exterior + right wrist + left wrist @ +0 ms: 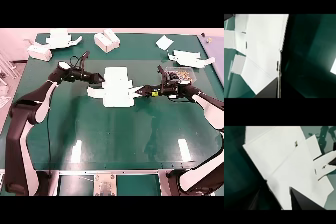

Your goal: Fold the box and place the chain.

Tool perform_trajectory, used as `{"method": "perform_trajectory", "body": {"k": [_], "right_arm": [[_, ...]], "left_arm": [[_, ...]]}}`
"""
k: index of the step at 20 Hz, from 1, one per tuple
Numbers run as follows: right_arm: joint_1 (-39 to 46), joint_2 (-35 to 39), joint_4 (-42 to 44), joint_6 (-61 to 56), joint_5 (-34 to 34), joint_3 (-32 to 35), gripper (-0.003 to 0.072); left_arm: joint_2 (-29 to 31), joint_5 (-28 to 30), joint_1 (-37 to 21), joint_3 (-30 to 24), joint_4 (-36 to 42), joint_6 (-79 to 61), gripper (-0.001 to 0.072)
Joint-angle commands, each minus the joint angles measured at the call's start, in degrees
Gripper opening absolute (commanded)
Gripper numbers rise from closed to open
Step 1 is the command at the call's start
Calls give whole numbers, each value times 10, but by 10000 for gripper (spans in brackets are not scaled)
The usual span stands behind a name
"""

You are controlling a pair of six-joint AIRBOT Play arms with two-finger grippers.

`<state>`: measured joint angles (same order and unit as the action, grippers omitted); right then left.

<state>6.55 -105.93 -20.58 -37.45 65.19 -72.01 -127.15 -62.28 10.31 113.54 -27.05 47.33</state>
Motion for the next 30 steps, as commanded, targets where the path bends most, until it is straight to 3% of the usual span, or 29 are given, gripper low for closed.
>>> {"method": "perform_trajectory", "body": {"k": [1,8,10,14,15,17,21,22,24,28,29,30], "right_arm": [[0,0,0,0,4,0,3],[0,0,0,0,4,0,3],[0,0,0,0,4,0,3],[0,0,0,0,4,0,3],[0,0,0,0,4,0,3],[0,0,0,0,4,0,3],[0,0,0,0,2,0,3],[0,0,0,0,2,0,3],[0,0,0,0,2,0,4],[0,0,1,0,2,0,6],[0,0,3,0,2,0,15],[1,0,7,0,2,0,141]], "left_arm": [[-5,14,17,1,-5,-7,425],[-6,13,21,1,0,-14,395],[-6,11,21,1,6,-24,296],[-6,2,21,1,22,-43,277],[-6,2,21,1,22,-45,213],[-6,0,21,1,24,-54,179],[-6,-19,21,1,31,-74,165],[-6,-19,21,1,31,-78,88],[-6,-19,21,1,38,-97,31],[-6,-45,21,1,57,-181,23],[-6,-62,21,1,59,-220,23],[-6,-79,20,1,63,-258,22]]}}
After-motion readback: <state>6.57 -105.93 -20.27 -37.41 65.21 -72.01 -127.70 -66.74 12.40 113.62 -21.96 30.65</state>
